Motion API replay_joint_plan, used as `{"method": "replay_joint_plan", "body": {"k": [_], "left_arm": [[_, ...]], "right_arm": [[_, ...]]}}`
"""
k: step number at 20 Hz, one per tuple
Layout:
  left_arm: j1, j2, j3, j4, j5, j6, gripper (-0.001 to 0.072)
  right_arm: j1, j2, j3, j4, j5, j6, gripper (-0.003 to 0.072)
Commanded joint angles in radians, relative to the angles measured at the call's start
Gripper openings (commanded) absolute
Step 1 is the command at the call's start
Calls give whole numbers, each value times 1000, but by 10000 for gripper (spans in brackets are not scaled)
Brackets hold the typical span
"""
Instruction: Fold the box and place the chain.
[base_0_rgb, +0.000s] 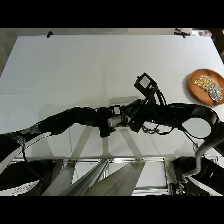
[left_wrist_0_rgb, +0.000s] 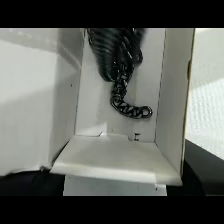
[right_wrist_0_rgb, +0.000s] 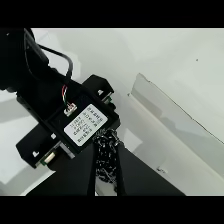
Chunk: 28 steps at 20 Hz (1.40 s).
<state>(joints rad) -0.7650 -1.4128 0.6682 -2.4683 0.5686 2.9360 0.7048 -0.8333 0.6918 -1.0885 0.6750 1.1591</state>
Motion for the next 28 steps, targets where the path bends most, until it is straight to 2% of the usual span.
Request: {"method": "replay_joint_plan", "body": {"k": [1,6,11,15,17,21,24,28], "left_arm": [[-1,1,1,23,-4,21,11],[-1,1,1,23,-5,21,11],[-1,1,1,23,-5,21,11],[-1,1,1,23,-5,21,11],[-1,1,1,23,-4,21,11],[-1,1,1,23,-5,21,11],[-3,1,1,23,-3,21,11],[-3,1,1,23,-2,21,11]], "right_arm": [[6,-74,-3,-9,-3,82,15],[6,-119,-3,-25,97,101,15],[6,-115,-3,-61,110,107,15],[-44,-1,-3,-225,160,211,14],[-90,58,-3,-231,211,211,14],[-100,116,-2,-223,151,202,13],[-100,121,-3,-221,201,203,13],[-100,80,-7,-206,201,204,14]]}}
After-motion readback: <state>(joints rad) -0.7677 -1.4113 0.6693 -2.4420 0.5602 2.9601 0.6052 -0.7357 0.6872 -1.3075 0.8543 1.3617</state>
